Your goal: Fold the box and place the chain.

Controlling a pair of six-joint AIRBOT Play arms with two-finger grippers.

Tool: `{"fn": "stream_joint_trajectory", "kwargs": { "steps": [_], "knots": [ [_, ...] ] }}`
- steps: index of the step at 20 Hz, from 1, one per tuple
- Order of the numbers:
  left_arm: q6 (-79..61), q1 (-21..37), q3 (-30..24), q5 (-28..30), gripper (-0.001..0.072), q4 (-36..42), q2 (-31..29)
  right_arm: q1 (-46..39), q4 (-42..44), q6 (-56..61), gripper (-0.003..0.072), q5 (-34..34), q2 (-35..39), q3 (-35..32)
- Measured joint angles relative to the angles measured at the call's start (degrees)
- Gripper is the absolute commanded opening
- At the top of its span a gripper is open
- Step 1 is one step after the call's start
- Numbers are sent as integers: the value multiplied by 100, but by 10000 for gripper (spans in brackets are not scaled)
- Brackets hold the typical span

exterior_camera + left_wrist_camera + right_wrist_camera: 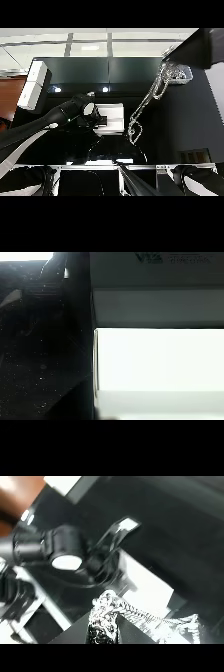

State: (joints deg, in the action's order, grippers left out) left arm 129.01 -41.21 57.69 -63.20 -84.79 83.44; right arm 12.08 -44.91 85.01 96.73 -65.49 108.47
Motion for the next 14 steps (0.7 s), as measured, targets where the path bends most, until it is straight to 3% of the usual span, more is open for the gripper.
{"fn": "stream_joint_trajectory", "kwargs": {
  "steps": [8,14],
  "knots": [
    [0,0,0,2,29,0,0,1005,111,-68,18,-782,-81,-1097],
    [-2,0,0,2,29,-2,0,1602,264,-120,19,-1873,-111,-2457]
  ]
}}
